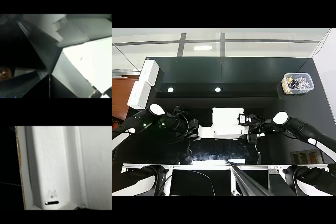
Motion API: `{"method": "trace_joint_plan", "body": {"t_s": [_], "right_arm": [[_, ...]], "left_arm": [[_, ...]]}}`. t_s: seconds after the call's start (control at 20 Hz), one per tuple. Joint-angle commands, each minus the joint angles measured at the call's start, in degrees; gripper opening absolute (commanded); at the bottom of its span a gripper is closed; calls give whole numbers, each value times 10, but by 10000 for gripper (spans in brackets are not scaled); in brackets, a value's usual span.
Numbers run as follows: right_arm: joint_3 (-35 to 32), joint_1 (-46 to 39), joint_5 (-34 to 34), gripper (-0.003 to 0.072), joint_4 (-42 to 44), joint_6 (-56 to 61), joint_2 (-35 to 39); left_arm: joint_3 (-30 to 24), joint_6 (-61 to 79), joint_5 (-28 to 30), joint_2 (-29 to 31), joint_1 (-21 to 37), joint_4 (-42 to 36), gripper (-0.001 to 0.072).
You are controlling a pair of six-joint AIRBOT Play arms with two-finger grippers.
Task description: Fold the box and place the chain.
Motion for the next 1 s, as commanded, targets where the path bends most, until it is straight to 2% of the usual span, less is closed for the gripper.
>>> {"method": "trace_joint_plan", "body": {"t_s": [0.0,0.2,0.5,0.8,0.85,0.95], "right_arm": [[0,0,0,418,0,0,0],[0,0,0,418,0,0,0],[0,0,0,418,0,0,0],[0,0,-1,418,0,1,0],[0,0,-2,418,0,2,0],[0,0,-2,418,0,2,0]], "left_arm": [[0,13,21,-12,-17,-14,27],[0,31,54,-12,-38,-16,29],[1,108,27,10,-10,-48,29],[1,200,-8,20,-6,-150,31],[1,206,-8,20,-6,-160,72],[1,220,-8,21,-6,-163,311]]}}
